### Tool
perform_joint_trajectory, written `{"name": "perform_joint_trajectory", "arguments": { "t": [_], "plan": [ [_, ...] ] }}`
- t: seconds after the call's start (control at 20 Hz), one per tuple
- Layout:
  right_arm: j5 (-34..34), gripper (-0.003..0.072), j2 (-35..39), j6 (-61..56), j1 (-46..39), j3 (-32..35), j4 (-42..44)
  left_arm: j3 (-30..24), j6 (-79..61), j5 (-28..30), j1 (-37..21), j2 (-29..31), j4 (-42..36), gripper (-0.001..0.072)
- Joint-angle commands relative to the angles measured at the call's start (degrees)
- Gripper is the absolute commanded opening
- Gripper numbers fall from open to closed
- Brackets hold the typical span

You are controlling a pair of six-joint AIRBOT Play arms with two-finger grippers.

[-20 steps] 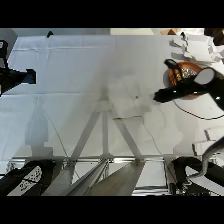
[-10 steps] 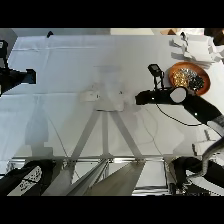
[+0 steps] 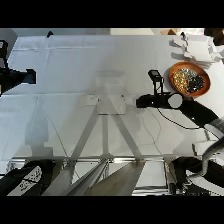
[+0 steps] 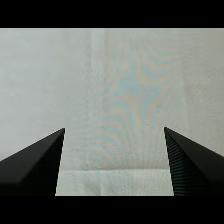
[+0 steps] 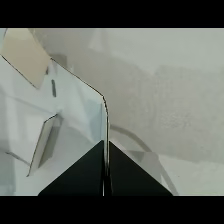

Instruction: Fold the box and place the chain.

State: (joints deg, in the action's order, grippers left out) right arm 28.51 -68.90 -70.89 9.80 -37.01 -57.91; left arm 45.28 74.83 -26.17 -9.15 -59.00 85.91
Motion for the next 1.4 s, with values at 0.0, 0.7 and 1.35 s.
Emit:
{"name": "perform_joint_trajectory", "arguments": {
  "t": [0.0, 0.7, 1.35],
  "plan": [
    [0.5, 0.0009, -1.2, -2.8, 0.1, 0.2, -2.1, 0.0, 0.0, 0.0, 0.0, 0.0, 0.0, 0.0699],
    [0.9, 0.0011, -2.4, -2.8, 0.1, 0.2, -1.2, 0.0, 0.0, 0.0, 0.0, 0.0, 0.0, 0.0699],
    [0.8, 0.0011, -2.4, -2.8, 0.1, 0.2, -1.2, 0.0, 3.6, -4.5, 0.0, -0.2, -12.2, 0.0574]
  ]
}}
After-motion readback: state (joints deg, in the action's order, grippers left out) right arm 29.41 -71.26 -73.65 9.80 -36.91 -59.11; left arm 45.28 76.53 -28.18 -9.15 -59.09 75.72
